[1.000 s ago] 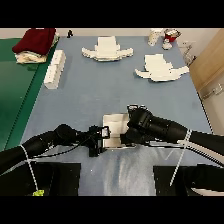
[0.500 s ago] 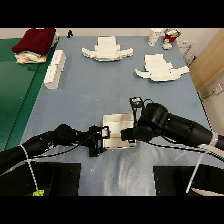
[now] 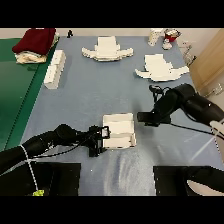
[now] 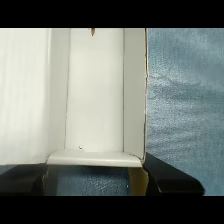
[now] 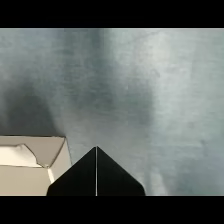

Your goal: Fold the box.

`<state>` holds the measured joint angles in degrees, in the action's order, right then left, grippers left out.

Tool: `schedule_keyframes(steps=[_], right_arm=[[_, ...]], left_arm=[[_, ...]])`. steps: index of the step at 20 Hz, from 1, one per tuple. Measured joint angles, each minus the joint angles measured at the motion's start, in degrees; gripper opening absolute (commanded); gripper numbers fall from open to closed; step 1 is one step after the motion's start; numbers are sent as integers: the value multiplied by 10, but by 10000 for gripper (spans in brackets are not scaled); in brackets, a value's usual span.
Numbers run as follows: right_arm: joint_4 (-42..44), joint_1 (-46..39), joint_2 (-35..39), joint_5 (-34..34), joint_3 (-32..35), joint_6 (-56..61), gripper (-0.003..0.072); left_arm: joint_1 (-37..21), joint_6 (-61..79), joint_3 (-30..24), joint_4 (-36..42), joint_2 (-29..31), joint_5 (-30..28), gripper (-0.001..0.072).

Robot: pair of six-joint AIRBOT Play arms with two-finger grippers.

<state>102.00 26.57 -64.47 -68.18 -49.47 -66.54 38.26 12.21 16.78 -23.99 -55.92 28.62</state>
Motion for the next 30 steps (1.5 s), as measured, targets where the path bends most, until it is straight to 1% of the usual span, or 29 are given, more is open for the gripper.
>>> schedule_keyframes(steps=[3,5,7,10,12,14,17,20,22,27,30], right_arm=[[200,-116,-65,16,5,-170,1],[320,-165,-113,1,6,-276,1],[407,-186,-159,-45,7,-371,1],[478,-187,-198,-105,8,-485,1],[501,-174,-202,-130,9,-538,2],[506,-157,-195,-141,12,-568,1],[498,-128,-163,-140,22,-600,1],[486,-99,-111,-96,45,-642,1],[482,-76,-67,-52,72,-671,1],[476,-7,51,60,163,-733,2],[468,30,102,116,210,-755,2]], left_arm=[[0,0,0,0,0,0,403],[0,0,0,0,0,0,403],[0,0,0,0,0,0,403],[0,0,0,0,0,0,403],[0,0,0,0,0,0,403],[0,0,0,0,0,0,403],[0,0,0,0,0,0,403],[0,0,0,0,0,0,403],[0,0,0,0,0,0,403],[0,0,0,0,0,0,403],[0,0,0,0,0,0,403]])
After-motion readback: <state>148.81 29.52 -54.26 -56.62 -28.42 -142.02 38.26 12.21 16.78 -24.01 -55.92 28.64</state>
